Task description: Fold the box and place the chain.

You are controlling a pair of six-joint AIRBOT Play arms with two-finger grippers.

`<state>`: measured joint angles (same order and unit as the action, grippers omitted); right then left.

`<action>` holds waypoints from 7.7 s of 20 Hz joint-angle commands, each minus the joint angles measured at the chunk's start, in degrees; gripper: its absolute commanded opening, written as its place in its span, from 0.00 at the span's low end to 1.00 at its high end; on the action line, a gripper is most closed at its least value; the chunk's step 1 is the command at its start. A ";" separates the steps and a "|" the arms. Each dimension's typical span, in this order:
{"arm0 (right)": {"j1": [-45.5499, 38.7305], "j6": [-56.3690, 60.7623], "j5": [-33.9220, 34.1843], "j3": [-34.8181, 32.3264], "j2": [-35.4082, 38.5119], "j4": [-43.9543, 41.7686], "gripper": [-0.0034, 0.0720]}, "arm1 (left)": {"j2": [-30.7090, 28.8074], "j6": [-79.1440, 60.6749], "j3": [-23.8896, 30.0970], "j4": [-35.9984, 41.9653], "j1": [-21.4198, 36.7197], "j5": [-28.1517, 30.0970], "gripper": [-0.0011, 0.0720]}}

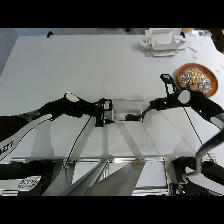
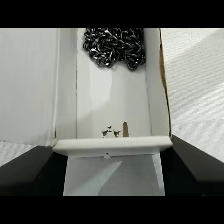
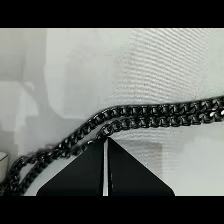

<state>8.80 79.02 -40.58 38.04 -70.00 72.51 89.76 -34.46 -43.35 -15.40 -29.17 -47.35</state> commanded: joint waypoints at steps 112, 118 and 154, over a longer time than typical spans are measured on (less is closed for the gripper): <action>-2.78 -1.46 0.50 3.76 -7.02 2.71 0.06 | 0.00 0.00 0.00 -0.02 0.02 0.00 0.20; -2.80 -1.55 -5.57 3.74 3.04 3.82 0.06 | 0.00 0.00 0.00 -0.02 0.02 0.00 0.20; 20.65 -13.25 -4.15 1.25 23.45 -23.19 0.06 | 0.00 0.00 0.00 -0.02 0.02 0.00 0.20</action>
<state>29.26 65.49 -46.76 40.49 -45.01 47.86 89.76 -34.46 -43.33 -15.40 -29.17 -47.37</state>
